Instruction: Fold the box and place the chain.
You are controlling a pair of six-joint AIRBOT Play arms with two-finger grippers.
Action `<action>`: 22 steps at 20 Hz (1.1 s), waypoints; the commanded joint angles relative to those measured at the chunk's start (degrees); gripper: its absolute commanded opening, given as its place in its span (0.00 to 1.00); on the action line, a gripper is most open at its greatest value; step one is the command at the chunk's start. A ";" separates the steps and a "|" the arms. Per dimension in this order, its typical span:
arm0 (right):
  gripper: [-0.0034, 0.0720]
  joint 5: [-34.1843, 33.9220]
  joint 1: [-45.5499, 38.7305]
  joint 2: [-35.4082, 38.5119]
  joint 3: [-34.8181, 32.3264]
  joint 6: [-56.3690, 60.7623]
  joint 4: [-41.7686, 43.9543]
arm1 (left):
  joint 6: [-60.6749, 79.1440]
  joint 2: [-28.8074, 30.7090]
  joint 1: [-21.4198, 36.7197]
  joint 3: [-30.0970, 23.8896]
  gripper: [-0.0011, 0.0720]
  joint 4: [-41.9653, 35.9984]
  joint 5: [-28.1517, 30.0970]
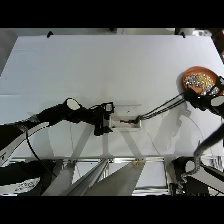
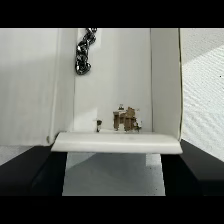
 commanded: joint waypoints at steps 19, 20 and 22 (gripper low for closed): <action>0.07 4.46 0.07 6.32 0.04 -7.06 -2.91 | 0.02 0.02 -0.02 0.07 0.41 0.02 0.02; 0.06 7.48 0.07 9.42 0.04 -8.44 -2.49 | 0.02 0.02 -0.02 0.07 0.41 0.02 0.00; 0.06 15.82 0.07 16.50 0.04 -8.87 1.01 | 0.02 0.02 -0.02 0.07 0.41 0.02 0.00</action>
